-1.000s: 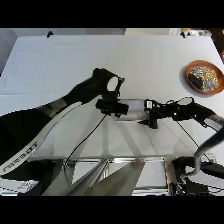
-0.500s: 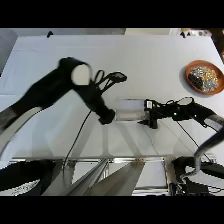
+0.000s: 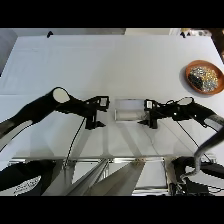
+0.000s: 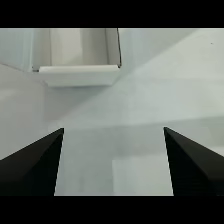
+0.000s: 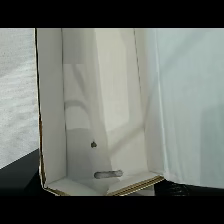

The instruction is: Fold the box and place the chain.

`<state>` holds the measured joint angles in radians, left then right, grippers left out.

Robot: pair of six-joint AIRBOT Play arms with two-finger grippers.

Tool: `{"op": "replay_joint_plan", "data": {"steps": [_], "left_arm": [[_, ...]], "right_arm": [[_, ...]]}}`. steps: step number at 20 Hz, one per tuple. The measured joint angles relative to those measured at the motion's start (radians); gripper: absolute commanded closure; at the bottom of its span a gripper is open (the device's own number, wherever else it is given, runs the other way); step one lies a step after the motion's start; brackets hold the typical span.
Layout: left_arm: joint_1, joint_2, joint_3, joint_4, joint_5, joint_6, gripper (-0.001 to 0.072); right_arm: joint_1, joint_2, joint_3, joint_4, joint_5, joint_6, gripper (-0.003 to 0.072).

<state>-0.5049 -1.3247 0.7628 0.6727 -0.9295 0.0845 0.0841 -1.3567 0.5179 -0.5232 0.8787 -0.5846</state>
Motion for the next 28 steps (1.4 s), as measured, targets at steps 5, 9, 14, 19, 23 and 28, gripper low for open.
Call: {"op": "replay_joint_plan", "data": {"steps": [5, 9, 14, 19, 23, 28], "left_arm": [[0.002, -0.160, 0.002, -0.248, 0.102, 0.309, 0.0015], [0.001, -0.217, 0.032, -0.309, 0.124, 0.378, 0.0014], [-0.012, -0.244, 0.046, -0.314, 0.121, 0.405, 0.0014], [-0.026, -0.251, 0.048, -0.307, 0.116, 0.412, 0.0015], [-0.042, -0.267, 0.050, -0.320, 0.119, 0.413, 0.0015], [-0.055, -0.275, 0.051, -0.359, 0.130, 0.412, 0.0015]], "right_arm": [[0.000, 0.000, 0.000, 0.000, 0.000, 0.000, 0.0391], [0.000, 0.000, 0.000, 0.000, 0.000, 0.000, 0.0391], [0.000, 0.000, 0.000, 0.000, 0.000, 0.000, 0.0391], [0.000, 0.000, 0.000, 0.000, 0.000, -0.001, 0.0391], [0.000, 0.000, 0.000, -0.001, 0.002, -0.001, 0.0391], [-0.001, 0.001, 0.000, -0.002, 0.002, 0.000, 0.0391]]}}
